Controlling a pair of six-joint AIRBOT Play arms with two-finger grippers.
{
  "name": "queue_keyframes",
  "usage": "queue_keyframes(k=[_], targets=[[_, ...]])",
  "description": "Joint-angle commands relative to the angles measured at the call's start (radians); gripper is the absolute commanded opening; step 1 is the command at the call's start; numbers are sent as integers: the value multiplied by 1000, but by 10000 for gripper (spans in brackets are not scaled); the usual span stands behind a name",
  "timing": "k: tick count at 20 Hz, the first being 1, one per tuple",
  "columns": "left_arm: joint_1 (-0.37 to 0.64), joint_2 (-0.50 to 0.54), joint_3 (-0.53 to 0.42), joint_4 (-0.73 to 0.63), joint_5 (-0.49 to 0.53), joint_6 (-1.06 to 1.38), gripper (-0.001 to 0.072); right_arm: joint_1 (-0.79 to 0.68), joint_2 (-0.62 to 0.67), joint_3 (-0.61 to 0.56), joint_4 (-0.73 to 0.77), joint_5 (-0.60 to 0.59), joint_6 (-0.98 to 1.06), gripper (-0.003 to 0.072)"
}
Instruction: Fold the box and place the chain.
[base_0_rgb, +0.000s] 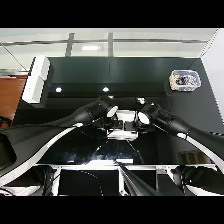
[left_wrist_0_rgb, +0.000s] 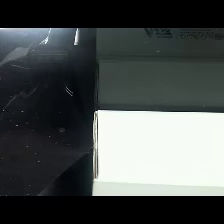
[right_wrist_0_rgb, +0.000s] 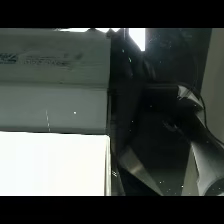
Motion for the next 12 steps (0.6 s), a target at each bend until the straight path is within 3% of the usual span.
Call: queue_keyframes(k=[1,2,3,7,8,9,12], targets=[[0,0,0,-1,3,0,29,2,0,1,-4,6,3,194],[0,0,0,-1,3,0,29,2,0,1,-4,6,4,178],[0,0,0,-1,3,0,29,2,0,1,-4,6,3,40],[0,0,0,-1,3,0,29,2,1,2,-3,6,4,17],[0,0,0,-1,2,0,29,2,3,3,-5,11,4,111],[0,0,0,-1,-4,0,29,2,7,5,-5,21,8,297],[0,0,0,-1,-7,0,29,2,39,13,-45,53,6,330]])
